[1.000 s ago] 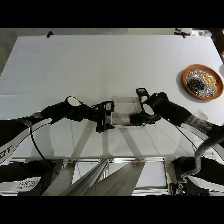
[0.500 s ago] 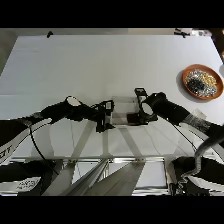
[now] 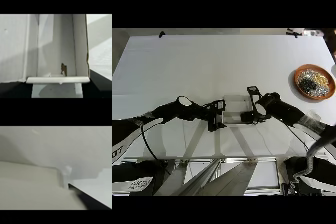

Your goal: Fold the box and place the chain.

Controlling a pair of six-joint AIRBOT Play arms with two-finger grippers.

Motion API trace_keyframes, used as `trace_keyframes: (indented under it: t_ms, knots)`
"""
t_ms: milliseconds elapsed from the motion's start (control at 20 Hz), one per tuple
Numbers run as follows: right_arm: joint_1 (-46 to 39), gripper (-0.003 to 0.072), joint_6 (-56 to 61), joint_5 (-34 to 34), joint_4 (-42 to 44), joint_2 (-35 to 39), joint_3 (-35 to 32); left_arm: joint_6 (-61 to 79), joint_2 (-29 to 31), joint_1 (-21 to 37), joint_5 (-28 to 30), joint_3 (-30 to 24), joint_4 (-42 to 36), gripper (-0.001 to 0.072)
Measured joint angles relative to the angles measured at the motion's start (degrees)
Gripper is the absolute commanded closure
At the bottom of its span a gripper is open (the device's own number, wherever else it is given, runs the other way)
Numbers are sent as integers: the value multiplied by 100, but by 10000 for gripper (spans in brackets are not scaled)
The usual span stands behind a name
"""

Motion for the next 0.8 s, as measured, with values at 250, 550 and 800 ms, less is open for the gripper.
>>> trace_keyframes:
  t_ms: [250, 550, 800]
  knots:
    - [-7, 239, -76, 297, 4, 280, -9, -2, 0, 0, -15, 0, 4, 315]
    - [-4, 238, -205, 295, -90, 796, -7, -2, 0, 0, -15, 0, 2, 315]
    - [-7, 243, -708, 365, -175, 1655, -7, -4, 0, 0, -17, 0, 2, 315]
